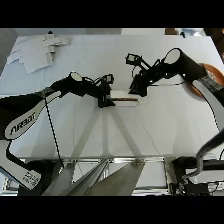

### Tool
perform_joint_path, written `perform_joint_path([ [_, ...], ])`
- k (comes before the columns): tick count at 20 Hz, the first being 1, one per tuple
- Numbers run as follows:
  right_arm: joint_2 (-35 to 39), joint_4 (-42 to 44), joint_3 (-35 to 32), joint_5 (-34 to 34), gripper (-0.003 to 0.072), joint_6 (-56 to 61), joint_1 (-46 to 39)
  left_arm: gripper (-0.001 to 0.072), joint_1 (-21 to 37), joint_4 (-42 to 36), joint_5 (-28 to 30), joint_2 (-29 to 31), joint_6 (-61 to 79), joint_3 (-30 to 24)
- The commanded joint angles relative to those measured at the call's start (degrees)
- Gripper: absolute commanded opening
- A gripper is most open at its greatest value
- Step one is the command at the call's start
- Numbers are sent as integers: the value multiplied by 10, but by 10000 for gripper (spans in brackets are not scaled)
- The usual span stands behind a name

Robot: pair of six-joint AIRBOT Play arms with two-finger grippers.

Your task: Fold the box and place the chain.

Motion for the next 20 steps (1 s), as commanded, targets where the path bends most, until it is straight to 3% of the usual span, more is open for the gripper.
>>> perform_joint_path([
  [1,0,-21,0,-27,295,-1,12,337,0,0,0,0,0,0],
  [5,1,-36,-1,-30,251,-1,24,337,0,0,0,0,0,0],
  [11,33,-51,-58,-72,228,-1,28,337,0,0,0,0,0,0],
  [20,35,-50,-62,-54,175,2,28,337,0,0,0,0,0,0],
])
